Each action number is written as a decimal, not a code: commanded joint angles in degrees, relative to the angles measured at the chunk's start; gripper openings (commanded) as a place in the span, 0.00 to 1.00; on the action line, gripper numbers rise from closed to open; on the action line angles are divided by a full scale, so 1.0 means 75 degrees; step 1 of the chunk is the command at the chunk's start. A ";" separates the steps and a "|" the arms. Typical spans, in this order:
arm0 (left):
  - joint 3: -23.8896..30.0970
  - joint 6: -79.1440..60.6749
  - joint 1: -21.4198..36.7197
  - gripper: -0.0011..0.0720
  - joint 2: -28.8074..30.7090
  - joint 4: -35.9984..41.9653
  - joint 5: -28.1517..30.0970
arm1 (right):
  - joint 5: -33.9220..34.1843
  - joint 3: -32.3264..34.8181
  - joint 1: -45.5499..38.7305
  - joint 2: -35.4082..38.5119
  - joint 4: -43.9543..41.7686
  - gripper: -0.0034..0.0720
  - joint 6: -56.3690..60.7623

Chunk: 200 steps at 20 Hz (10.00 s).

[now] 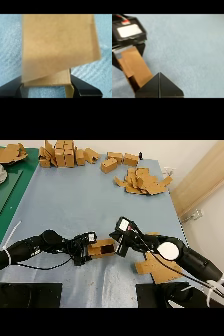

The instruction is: Fold the box.

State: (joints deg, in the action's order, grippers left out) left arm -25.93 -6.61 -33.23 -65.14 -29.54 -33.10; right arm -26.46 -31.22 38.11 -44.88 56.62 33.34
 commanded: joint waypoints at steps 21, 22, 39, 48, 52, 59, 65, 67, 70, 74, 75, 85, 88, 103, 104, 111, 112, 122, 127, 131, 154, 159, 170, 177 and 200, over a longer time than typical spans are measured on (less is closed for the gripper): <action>0.0003 0.0000 0.0000 0.66 0.0003 -0.0003 0.0003 | -0.2224 -0.0702 0.0023 -0.1422 -0.1072 0.37 -0.2264; 0.0003 0.0000 0.0000 0.66 0.0003 -0.0003 0.0000 | -0.2235 -0.0702 0.0023 -0.1411 -0.1075 0.37 -0.2328; 0.0003 0.0000 0.0000 0.66 0.0003 -0.0003 0.0003 | -0.2090 -0.0697 0.0035 -0.1597 -0.0877 0.54 -0.3005; 0.0003 -0.0003 0.0000 0.66 0.0003 -0.0003 0.0003 | -0.1804 -0.0705 0.0035 -0.1728 -0.0723 0.44 -0.2999; 0.0003 -0.0003 0.0000 0.66 0.0003 -0.0003 0.0000 | -0.1813 -0.0764 0.0035 -0.1719 -0.0717 0.44 -0.2999; 0.0003 0.0000 0.0000 0.66 0.0003 -0.0003 0.0000 | -0.1836 -0.0810 0.0035 -0.1719 -0.0717 0.44 -0.2999; 0.0003 0.0000 0.0000 0.66 0.0003 -0.0003 0.0003 | -0.1836 -0.0801 0.0035 -0.1737 -0.0664 0.43 -0.2999; 0.0003 0.0000 0.0000 0.66 0.0003 -0.0003 0.0000 | -0.1836 -0.0801 0.0035 -0.1737 -0.0664 0.43 -0.2999; 0.0003 0.0000 0.0000 0.66 0.0003 -0.0003 0.0000 | -0.1813 -0.0799 0.0035 -0.1842 -0.0664 0.33 -0.2999; 0.0003 0.0000 0.0000 0.66 0.0003 -0.0003 0.0000 | -0.1795 -0.0796 0.0070 -0.2008 -0.0659 0.33 -0.2999; 0.0003 -0.0003 0.0000 0.66 0.0003 -0.0003 0.0003 | -0.1786 -0.0796 0.0082 -0.2008 -0.0662 0.33 -0.2999; 0.0003 0.0000 0.0000 0.66 0.0003 -0.0003 0.0003 | -0.2101 -0.0784 0.0114 -0.2011 -0.0609 0.33 -0.2964; 0.0003 0.0000 0.0000 0.66 0.0003 -0.0003 0.0000 | -0.2203 -0.0784 0.0114 -0.2130 -0.0609 0.35 -0.2961; 0.0003 0.0000 0.0000 0.66 0.0003 -0.0003 0.0003 | -0.2218 -0.0796 0.0105 -0.1294 0.0064 0.54 -0.1029; 0.0003 0.0000 0.0000 0.66 0.0003 -0.0003 0.0003 | -0.2229 -0.0796 0.0108 -0.1183 -0.0023 0.38 -0.0539; 0.0003 0.0000 0.0000 0.66 0.0003 -0.0003 0.0003 | -0.2110 -0.0417 0.0012 -0.0189 -0.0562 0.05 0.5359; 0.0003 0.0000 0.0000 0.66 0.0003 -0.0003 0.0003 | -0.2168 -0.0353 0.0012 -0.0143 -0.0688 0.05 0.5811; 0.0003 0.0000 0.0000 0.66 0.0003 -0.0003 0.0000 | -0.2203 -0.0035 0.0015 0.0114 -0.1137 0.04 0.9206; 0.0003 0.0000 -0.0003 0.66 0.0003 0.0012 0.0055 | -0.2658 0.1279 0.0009 0.1865 0.0629 0.04 1.2284; 0.0003 0.0000 0.0000 0.66 0.0003 0.0000 0.0216 | -0.0490 0.2084 0.0131 0.2754 -0.0941 0.04 1.2330; -0.0137 -0.1236 0.0000 0.66 0.0032 -0.0175 -0.0755 | 0.2017 0.2075 0.1125 0.0758 -0.2900 0.04 1.0462; -0.0137 -0.1620 0.0003 0.66 0.0032 -0.0172 -0.1174 | 0.2104 0.2052 0.1617 0.0697 -0.3541 0.04 1.0494; -0.0134 -0.1134 0.0009 0.66 0.0023 -0.0207 -0.0090 | 0.3791 0.2055 0.3028 0.0498 -0.3649 0.04 1.1010; -0.0134 -0.1107 0.0015 0.66 -0.0070 -0.0236 -0.0041 | 0.3401 0.2159 0.3028 -0.0082 -0.3386 0.04 1.1007; -0.0134 -0.1110 0.0015 0.66 -0.0070 -0.0233 -0.0061 | 0.3337 0.2159 0.2544 0.0020 -0.2964 0.04 1.1007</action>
State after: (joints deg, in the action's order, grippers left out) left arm -26.92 -14.90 -33.17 -65.63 -31.24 -33.47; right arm -0.91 -15.33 58.11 -44.23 33.56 115.92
